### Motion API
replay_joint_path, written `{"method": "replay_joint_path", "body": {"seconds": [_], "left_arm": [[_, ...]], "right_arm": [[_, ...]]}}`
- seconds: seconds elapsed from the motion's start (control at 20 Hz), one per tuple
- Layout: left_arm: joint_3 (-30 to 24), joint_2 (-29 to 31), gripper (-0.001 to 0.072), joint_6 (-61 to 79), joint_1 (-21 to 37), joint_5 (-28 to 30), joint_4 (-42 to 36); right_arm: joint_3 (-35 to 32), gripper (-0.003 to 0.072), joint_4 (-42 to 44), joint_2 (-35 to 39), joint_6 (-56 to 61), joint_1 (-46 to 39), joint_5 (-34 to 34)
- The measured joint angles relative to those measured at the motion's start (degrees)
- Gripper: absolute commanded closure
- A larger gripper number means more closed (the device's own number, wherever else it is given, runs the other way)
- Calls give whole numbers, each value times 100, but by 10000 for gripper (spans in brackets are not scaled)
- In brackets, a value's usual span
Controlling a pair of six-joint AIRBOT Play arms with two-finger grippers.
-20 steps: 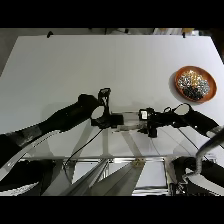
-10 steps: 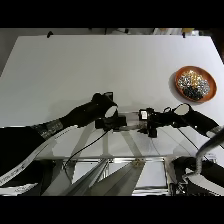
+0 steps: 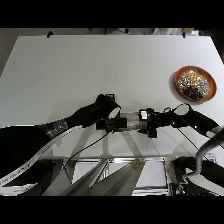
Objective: Fold the box and place the chain.
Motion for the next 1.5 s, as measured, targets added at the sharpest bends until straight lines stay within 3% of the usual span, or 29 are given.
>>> {"method": "replay_joint_path", "body": {"seconds": [0.05,0.1,0.3,0.35,0.4,0.45,0.65,0.7,0.8,0.85,1.05,1.3,1.4,1.45,1.5], "left_arm": [[-2,-11,512,17,0,22,20],[-7,-28,428,15,-2,2,52],[0,15,445,11,22,7,31],[0,17,528,11,24,13,31],[0,26,667,7,26,35,31],[0,26,708,4,24,127,9],[0,17,706,-26,-11,256,4],[0,15,689,-24,-20,302,2],[-4,-2,509,0,-35,507,28],[-2,7,471,-9,-33,595,-4],[0,258,470,85,72,562,-35],[4,1152,466,1049,498,446,-59],[-20,1600,412,1644,721,199,-11],[-68,1834,355,1965,833,116,-9],[-166,2072,208,2376,953,35,-4]], "right_arm": [[0,332,-4,0,-7,0,-7],[0,332,-4,0,-11,0,-7],[0,332,-4,0,-17,0,-7],[0,332,-4,0,-17,0,-9],[0,332,-4,0,-15,0,-9],[0,332,-2,0,0,0,-9],[0,332,-4,0,2,-4,-13],[0,332,-9,2,0,-7,-11],[0,332,-17,2,2,-7,-22],[0,332,-15,2,0,-7,-24],[0,332,-7,2,0,-7,-22],[0,332,0,0,-7,2,-17],[0,332,-2,0,-9,2,-9],[0,332,-2,0,-9,2,-9],[0,332,-2,0,-9,2,-9]]}}
